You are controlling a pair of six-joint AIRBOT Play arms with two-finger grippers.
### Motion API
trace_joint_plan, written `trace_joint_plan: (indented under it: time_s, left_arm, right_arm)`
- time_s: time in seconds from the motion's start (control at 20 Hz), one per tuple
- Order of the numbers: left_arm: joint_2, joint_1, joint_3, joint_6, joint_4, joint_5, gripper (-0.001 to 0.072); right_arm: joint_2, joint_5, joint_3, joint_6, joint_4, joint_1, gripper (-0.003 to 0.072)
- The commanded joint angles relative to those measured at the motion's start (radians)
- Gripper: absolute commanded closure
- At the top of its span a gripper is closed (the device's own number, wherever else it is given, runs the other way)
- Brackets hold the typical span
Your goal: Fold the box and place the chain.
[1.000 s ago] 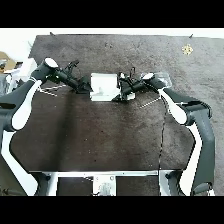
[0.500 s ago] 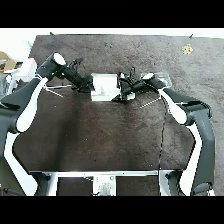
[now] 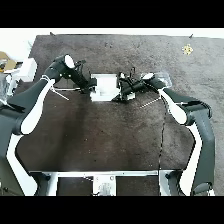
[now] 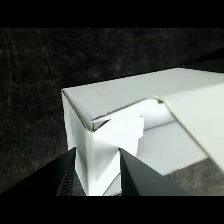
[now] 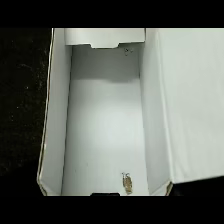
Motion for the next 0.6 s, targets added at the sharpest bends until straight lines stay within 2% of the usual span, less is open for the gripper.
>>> trace_joint_plan:
  time_s: [0.0, 0.25, 0.55]
  left_arm:
    - [-0.008, -0.046, 0.021, -0.091, 0.129, 0.003, 0.0419]
    - [-0.024, -0.128, 0.067, -0.243, 0.344, -0.037, 0.0438]
    - [-0.07, -0.186, 0.095, -0.349, 0.518, -0.058, 0.0439]
  right_arm:
    - [0.0, 0.0, 0.0, 0.0, 0.0, 0.0, 0.0383]
    - [0.0, 0.0, 0.0, 0.0, 0.0, 0.0, 0.0383]
    - [0.0, 0.0, 0.001, 0.0, 0.0, 0.0, 0.0383]
